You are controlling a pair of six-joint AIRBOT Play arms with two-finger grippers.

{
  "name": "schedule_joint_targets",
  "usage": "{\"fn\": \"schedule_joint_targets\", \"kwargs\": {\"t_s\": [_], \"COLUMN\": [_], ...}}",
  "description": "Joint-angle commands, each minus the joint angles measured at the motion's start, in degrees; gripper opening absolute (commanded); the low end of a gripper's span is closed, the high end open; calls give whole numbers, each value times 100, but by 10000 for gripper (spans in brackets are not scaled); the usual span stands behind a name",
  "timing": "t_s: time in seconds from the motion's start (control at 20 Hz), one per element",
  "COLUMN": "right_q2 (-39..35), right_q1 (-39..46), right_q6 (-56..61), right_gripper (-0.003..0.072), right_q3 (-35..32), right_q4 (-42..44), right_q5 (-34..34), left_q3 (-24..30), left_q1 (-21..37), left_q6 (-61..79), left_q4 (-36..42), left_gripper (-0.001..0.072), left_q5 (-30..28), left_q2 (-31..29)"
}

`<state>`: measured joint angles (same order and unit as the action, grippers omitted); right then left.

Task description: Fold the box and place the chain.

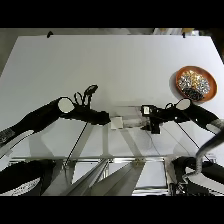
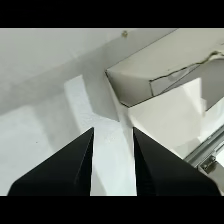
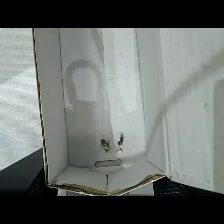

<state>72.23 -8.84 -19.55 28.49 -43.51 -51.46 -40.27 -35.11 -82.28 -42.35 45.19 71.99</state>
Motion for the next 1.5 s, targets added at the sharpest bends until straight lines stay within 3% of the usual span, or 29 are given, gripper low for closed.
{"fn": "schedule_joint_targets", "kwargs": {"t_s": [0.0,0.6,0.9,1.05,1.2,1.45], "right_q2": [2,2,4,4,2,2], "right_q1": [-2,-2,-2,-2,-2,-2], "right_q6": [0,0,0,0,0,0], "right_gripper": [357,357,357,357,357,357], "right_q3": [4,4,4,4,4,4], "right_q4": [2,2,2,2,2,2], "right_q5": [-2,-2,-2,-2,-2,-2], "left_q3": [-57,-57,-83,-413,-844,-1241], "left_q1": [-146,-688,-872,-1051,-1196,-1296], "left_q6": [0,-129,-984,-1589,-2194,-3355], "left_q4": [48,125,-411,-876,-1440,-2249], "left_gripper": [278,280,281,281,281,280], "left_q5": [-103,-605,-824,-654,-96,212], "left_q2": [-26,-26,-20,236,603,754]}}
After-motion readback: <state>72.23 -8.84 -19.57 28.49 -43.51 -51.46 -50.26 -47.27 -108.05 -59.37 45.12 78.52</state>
